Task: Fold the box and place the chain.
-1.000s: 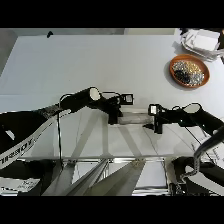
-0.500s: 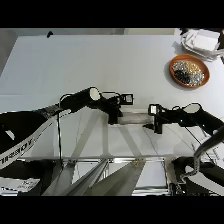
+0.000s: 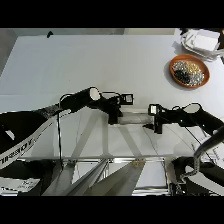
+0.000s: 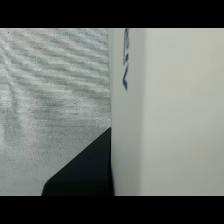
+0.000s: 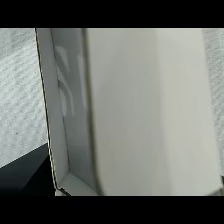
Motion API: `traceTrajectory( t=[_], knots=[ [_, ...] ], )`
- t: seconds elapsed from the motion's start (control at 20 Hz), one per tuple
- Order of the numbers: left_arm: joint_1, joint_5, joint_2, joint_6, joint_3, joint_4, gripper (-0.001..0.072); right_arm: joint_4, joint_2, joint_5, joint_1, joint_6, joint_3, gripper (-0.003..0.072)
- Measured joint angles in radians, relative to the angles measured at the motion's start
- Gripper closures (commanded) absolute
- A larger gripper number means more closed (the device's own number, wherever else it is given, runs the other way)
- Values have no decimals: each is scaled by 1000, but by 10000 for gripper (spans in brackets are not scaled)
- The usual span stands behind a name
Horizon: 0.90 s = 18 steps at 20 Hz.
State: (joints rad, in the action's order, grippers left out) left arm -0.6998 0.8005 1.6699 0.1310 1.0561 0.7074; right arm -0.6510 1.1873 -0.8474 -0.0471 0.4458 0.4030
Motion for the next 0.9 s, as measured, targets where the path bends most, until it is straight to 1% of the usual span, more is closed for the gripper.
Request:
traceTrajectory(
  t=[0.25,0.3,0.35,0.4,0.45,0.5,0.75,0.9],
  knots=[
    [0,2,0,0,0,0,697,0,0,-1,0,0,0,363],
    [0,3,0,1,0,0,678,0,0,-1,0,0,0,363],
    [0,7,0,2,0,0,570,0,0,-1,0,0,0,363],
    [0,18,0,4,0,0,437,0,0,-1,0,0,0,363],
    [0,25,-2,5,0,0,329,0,0,-1,0,0,0,363],
    [2,24,-6,6,0,1,290,0,0,-2,0,0,0,363],
    [28,24,-53,8,0,14,289,0,0,-2,0,0,0,363],
    [72,41,-106,62,0,71,298,1,0,-1,0,-1,0,363]
  ],
)
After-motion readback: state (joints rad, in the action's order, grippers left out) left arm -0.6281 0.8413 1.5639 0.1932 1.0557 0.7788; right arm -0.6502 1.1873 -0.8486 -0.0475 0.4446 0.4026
